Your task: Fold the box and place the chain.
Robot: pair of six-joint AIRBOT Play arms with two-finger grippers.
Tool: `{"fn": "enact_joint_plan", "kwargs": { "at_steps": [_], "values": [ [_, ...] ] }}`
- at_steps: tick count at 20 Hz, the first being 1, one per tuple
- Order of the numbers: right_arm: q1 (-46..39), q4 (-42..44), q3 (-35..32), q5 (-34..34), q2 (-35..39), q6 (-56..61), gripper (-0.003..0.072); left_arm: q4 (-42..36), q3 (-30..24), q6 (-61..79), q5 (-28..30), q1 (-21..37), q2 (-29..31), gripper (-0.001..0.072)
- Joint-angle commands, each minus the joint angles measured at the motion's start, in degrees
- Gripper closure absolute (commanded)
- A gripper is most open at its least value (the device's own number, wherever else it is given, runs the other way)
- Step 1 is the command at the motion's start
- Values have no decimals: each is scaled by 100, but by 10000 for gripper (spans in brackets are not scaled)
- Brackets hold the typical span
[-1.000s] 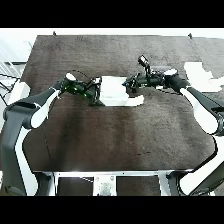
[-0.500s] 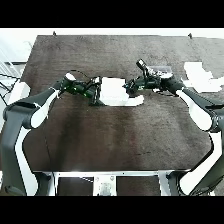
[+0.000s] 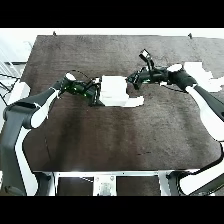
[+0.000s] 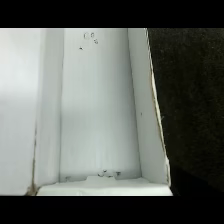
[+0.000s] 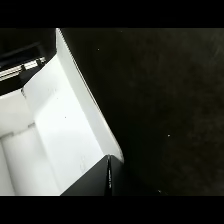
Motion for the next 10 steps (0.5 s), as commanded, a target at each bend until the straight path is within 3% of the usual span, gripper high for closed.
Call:
{"fn": "enact_joint_plan", "kwargs": {
  "at_steps": [1,3,4,5,6,10],
  "values": [
    [-11,-1178,-260,17,756,46,672,-9,2,-2,9,2,0,82],
    [-13,-1620,-601,15,1091,37,668,-9,2,-2,17,2,0,82],
    [-13,-1812,-769,15,1150,-33,454,-9,2,-7,31,2,0,82],
    [-9,-1943,-909,7,1126,-256,109,-9,2,-7,31,2,0,82],
    [-9,-1996,-1067,-4,1062,-612,43,-9,2,-7,31,2,0,82],
    [-7,-1971,-1196,-125,678,-870,43,-9,2,-177,166,2,0,82]
  ]
}}
